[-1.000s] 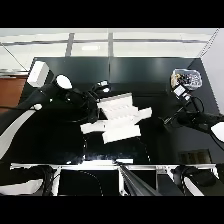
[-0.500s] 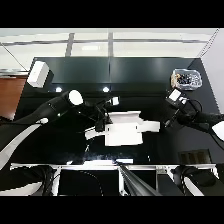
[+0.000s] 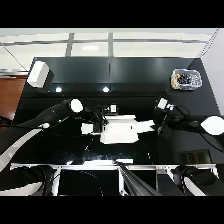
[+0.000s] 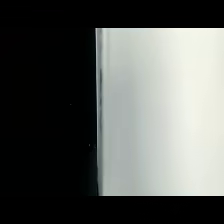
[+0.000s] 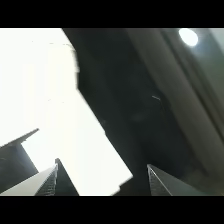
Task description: Fold the box and place the chain.
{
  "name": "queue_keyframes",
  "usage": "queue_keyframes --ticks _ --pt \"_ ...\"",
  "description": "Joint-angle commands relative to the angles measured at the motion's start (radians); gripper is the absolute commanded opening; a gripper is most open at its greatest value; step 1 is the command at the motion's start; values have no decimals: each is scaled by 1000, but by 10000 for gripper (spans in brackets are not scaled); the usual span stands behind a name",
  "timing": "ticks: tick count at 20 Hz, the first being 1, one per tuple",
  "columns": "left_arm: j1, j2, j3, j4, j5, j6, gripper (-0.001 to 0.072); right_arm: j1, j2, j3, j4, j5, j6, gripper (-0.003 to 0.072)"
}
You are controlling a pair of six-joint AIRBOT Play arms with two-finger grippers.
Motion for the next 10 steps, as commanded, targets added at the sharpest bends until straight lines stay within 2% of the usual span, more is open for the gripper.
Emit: queue_keyframes --ticks 1,3,6,10 --pt "1 0 -4 7 -21 40 25 11 -53 -72 155 -2 -224 637" --pt "1 -1 -4 6 -46 40 25 54 -66 -100 162 -30 -275 637" --pt "1 -1 -4 3 -42 40 25 151 -98 -135 145 -148 -283 637" --pt "1 -1 -3 3 -43 40 25 236 -172 -135 136 -167 -311 636"
